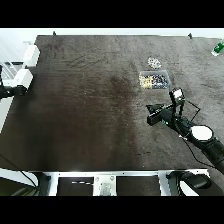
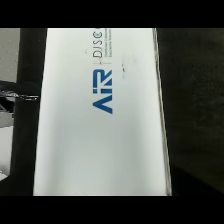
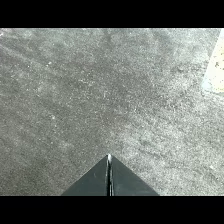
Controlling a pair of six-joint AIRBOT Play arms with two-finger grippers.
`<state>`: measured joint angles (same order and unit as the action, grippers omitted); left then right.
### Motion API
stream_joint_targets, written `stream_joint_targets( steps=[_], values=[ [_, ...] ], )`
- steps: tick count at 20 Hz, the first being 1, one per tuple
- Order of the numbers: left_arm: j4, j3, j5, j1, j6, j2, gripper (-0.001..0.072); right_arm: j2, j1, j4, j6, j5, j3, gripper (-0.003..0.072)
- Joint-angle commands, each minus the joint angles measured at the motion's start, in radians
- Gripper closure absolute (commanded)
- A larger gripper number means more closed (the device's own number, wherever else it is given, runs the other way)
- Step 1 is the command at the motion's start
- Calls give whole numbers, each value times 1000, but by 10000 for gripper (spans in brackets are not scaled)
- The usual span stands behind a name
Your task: Fold the box and place the chain.
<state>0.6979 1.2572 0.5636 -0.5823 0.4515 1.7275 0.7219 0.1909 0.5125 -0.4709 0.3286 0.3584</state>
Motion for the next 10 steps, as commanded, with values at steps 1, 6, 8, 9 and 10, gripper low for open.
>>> stream_joint_targets(
  steps=[1, 6, 8, 9, 10],
  values=[
    [-23, -9, -4, 0, -12, 5, 694, 0, 1, 0, -1, 0, 0, 669],
    [-24, -10, 21, 0, -16, 5, 502, 0, 1, -1, -1, 0, 0, 669],
    [-23, -10, 18, 0, -14, 5, 3, 0, 1, -1, -1, 0, 0, 669],
    [-20, -10, 17, 0, -15, 5, -8, 0, 1, -1, -1, 0, 0, 669],
    [-20, -10, 17, 0, -15, 5, -9, 0, 1, -1, -1, 0, 0, 669]
  ],
)
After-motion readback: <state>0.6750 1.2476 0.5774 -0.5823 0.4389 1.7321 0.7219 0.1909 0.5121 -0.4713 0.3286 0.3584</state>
